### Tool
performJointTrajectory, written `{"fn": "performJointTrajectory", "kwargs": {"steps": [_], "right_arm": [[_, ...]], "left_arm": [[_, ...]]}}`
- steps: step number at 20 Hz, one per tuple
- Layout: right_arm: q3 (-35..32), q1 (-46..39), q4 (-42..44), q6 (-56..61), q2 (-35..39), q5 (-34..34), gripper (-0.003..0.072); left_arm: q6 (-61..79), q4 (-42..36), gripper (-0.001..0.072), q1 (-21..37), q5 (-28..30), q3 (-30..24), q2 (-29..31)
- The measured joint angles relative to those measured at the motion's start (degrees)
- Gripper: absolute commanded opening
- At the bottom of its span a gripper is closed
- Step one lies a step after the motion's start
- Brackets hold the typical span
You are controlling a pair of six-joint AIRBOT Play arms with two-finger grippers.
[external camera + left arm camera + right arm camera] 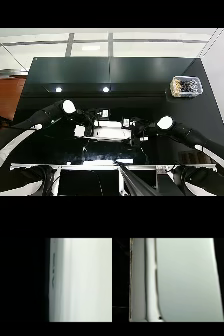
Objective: Fold the box and place the chain.
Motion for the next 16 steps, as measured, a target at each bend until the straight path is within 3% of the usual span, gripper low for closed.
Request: {"fn": "performJointTrajectory", "kwargs": {"steps": [16], "right_arm": [[0.0,0.0,-3.0,2.8,-1.0,-1.6,0.072]], "left_arm": [[-0.9,0.0,0.003,0.0,-0.4,0.0,0.0]]}}
